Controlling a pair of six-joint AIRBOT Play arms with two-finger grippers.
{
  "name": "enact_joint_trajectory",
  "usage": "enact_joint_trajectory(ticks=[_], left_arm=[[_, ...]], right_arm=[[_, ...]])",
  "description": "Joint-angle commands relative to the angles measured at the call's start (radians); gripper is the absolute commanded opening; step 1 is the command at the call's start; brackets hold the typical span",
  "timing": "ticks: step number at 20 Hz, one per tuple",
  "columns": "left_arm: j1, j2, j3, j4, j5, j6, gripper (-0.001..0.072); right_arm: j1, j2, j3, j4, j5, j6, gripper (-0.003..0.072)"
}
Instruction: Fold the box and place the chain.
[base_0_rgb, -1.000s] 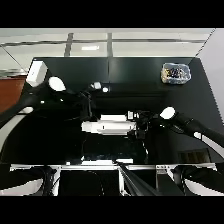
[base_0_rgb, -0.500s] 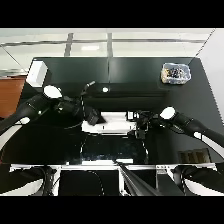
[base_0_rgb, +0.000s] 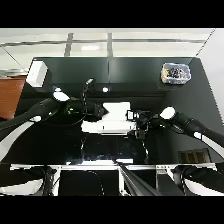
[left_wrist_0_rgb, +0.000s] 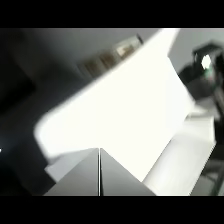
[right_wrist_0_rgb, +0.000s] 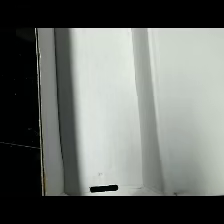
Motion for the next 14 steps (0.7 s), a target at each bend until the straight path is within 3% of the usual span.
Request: enact_joint_trajectory(ticks=[1, 4, 8, 11, 14], left_arm=[[-0.002, -0.045, 0.002, -0.001, -0.054, 0.002, 0.0023], [0.034, 0.003, 0.04, 0.054, -0.083, -0.016, 0.002], [0.13, 0.228, 0.063, 0.218, -0.072, -0.107, 0.0021], [0.166, 0.416, -0.048, 0.227, -0.053, -0.001, 0.0024], [0.164, 0.465, -0.174, 0.247, -0.097, 0.316, 0.0027]], right_arm=[[0.001, -0.001, 0.001, 0.001, -0.005, 0.0, 0.0197], [0.001, -0.001, 0.001, 0.001, -0.005, 0.001, 0.0198], [0.001, -0.001, 0.001, 0.003, -0.006, 0.002, 0.0197], [0.001, -0.001, 0.001, 0.003, -0.007, 0.002, 0.0198], [0.001, -0.001, 0.001, 0.003, -0.007, 0.002, 0.0198]])
